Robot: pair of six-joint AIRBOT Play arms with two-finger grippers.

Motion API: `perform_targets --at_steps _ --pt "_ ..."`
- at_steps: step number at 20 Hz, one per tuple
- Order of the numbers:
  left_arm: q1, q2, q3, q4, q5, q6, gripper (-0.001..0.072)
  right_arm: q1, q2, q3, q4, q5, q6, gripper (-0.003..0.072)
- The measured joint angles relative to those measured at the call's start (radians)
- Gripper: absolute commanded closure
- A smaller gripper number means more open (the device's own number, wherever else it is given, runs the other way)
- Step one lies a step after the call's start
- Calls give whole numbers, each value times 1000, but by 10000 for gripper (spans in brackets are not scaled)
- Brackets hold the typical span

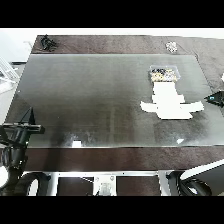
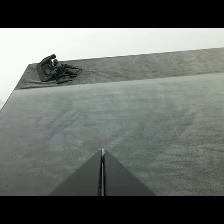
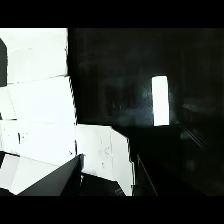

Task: Fold the box and place the chain.

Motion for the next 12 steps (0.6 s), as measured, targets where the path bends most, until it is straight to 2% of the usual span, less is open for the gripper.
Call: perform_targets --at_steps 12 --pt "0 0 0 0 0 0 688 70 -10 -88 -96 79 -17 298"
